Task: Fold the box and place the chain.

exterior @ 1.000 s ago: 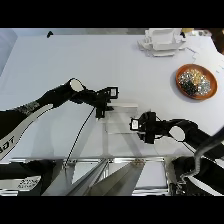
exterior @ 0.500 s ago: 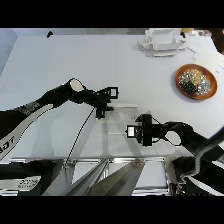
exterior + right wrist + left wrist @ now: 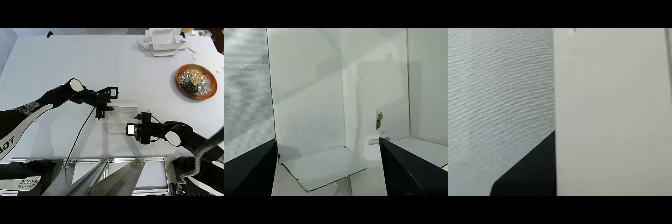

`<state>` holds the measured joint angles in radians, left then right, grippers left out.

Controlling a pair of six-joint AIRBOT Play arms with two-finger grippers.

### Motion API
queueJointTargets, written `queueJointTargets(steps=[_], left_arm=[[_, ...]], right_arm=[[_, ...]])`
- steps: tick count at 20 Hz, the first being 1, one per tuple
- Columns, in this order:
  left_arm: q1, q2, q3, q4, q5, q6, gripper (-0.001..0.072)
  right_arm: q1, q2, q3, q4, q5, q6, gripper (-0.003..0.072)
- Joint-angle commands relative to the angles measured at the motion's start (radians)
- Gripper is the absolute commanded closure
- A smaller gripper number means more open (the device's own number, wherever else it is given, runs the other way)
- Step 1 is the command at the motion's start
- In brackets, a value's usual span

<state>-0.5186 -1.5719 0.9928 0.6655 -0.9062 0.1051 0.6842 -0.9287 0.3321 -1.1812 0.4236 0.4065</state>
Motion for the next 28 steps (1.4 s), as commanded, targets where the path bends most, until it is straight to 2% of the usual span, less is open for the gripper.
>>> queueJointTargets(steps=[1, 5, 10, 18, 23, 28], left_arm=[[0.0, 0.0, 0.001, 0.0, 0.0, 0.0, 0.0699], [0.0, 0.0, 0.001, 0.0, 0.0, 0.0, 0.0699], [0.0, 0.0, 0.001, 0.0, -0.001, 0.0, 0.0699], [0.0, 0.0, 0.001, 0.0, -0.003, 0.0, 0.0699], [0.0, 0.0, 0.001, 0.0, -0.003, 0.0, 0.0699], [0.0, 0.0, 0.001, 0.0, -0.003, 0.0, 0.0699]], right_arm=[[-0.012, -0.001, 0.013, 0.004, -0.017, -0.026, -0.0004], [-0.108, -0.002, 0.089, 0.002, 0.089, -0.046, -0.0003], [-0.162, -0.01, 0.123, 0.036, 0.085, -0.056, -0.0003], [-0.256, -0.064, 0.161, 0.146, 0.121, -0.206, -0.0003], [-0.315, -0.13, 0.181, 0.329, 0.214, -0.427, -0.0004], [-0.377, -0.189, 0.181, 0.464, 0.23, -0.572, -0.0003]])
